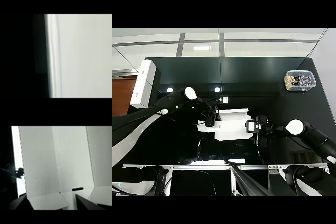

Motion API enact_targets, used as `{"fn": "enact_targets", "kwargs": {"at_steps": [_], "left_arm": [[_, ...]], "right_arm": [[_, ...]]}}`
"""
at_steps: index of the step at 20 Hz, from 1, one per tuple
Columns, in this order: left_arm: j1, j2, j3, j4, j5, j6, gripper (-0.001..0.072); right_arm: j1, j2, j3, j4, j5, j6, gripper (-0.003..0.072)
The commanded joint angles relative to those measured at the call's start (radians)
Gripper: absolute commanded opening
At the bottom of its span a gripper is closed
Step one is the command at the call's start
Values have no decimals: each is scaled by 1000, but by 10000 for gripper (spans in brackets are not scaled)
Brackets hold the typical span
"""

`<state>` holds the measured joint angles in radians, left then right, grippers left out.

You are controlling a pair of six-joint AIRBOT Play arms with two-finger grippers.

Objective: Fold the box and place the chain.

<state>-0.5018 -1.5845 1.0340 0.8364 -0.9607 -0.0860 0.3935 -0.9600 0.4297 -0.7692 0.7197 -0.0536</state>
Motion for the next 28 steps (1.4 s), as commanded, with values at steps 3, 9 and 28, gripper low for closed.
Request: {"fn": "enact_targets", "kwargs": {"at_steps": [3,9,28], "left_arm": [[-1,1,8,-10,-16,0,26],[-1,1,8,-10,-16,1,26],[-1,1,10,23,-55,12,27]], "right_arm": [[-7,0,51,17,-31,-6,691],[-102,-11,87,132,-17,-15,691],[-150,-207,135,297,137,-217,691]]}}
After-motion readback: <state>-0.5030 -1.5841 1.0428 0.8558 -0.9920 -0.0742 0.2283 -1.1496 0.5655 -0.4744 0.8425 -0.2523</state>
